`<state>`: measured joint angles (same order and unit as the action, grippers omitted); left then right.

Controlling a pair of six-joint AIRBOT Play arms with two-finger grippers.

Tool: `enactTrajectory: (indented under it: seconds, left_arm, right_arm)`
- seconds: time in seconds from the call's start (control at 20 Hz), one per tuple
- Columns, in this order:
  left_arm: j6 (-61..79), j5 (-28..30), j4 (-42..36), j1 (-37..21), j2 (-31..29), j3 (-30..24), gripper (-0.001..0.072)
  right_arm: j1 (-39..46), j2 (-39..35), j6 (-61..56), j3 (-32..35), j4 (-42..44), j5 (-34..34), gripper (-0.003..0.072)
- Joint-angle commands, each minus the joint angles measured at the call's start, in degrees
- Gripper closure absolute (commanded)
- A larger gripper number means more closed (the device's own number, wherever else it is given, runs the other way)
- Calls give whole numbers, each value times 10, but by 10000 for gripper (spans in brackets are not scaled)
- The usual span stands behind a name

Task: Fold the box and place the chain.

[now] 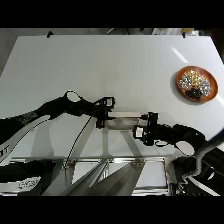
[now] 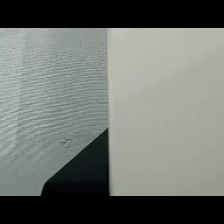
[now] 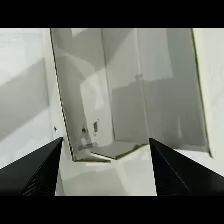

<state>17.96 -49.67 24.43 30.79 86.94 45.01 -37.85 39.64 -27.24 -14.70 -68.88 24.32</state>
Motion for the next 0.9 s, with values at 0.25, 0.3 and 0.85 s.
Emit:
enactTrajectory:
  seconds: [0.25, 0.3, 0.85]
  left_arm:
    - [0, -1, 0, 0, 0, 0, 701]
    - [0, -1, 0, 0, 0, 0, 701]
    - [0, -1, 0, 0, 0, 0, 701]
  right_arm:
    - [96, 20, 210, -1, 207, 53, 103]
    - [107, 33, 237, -1, 235, 54, 103]
    - [236, 155, 412, -48, 346, 189, 87]
